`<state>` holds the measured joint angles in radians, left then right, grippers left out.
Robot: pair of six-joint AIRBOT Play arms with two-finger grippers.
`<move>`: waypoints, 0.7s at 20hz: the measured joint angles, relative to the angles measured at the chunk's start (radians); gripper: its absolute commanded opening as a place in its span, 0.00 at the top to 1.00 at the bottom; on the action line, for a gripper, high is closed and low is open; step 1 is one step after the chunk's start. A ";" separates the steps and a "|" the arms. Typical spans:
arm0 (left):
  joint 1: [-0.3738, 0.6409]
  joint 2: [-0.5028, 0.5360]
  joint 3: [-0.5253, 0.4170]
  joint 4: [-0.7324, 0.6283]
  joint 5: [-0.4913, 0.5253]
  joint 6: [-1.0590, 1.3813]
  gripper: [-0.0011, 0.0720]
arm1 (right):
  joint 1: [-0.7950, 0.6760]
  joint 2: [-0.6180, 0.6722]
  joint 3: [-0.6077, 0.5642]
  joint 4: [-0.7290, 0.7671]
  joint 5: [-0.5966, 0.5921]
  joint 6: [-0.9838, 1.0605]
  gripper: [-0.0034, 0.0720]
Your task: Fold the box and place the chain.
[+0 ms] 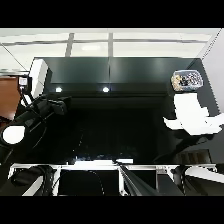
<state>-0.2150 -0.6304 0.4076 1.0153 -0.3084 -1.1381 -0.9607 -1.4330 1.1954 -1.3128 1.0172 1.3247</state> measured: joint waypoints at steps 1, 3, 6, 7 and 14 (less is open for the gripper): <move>-0.002 -0.002 0.000 -0.001 -0.003 0.004 0.01 | -0.017 -0.036 0.026 0.029 0.066 -0.060 0.02; -0.005 -0.006 0.000 -0.002 -0.008 0.007 0.01 | -0.029 -0.101 0.073 0.074 0.164 -0.181 0.02; -0.007 -0.011 0.000 -0.003 -0.013 0.010 0.01 | -0.008 -0.161 0.107 0.106 0.232 -0.312 0.33; -0.007 -0.013 0.000 -0.003 -0.014 0.010 0.01 | 0.006 -0.175 0.113 0.108 0.240 -0.343 0.33; -0.008 -0.051 0.000 -0.003 -0.014 0.013 0.01 | 0.066 -0.220 0.129 0.087 0.262 -0.425 0.89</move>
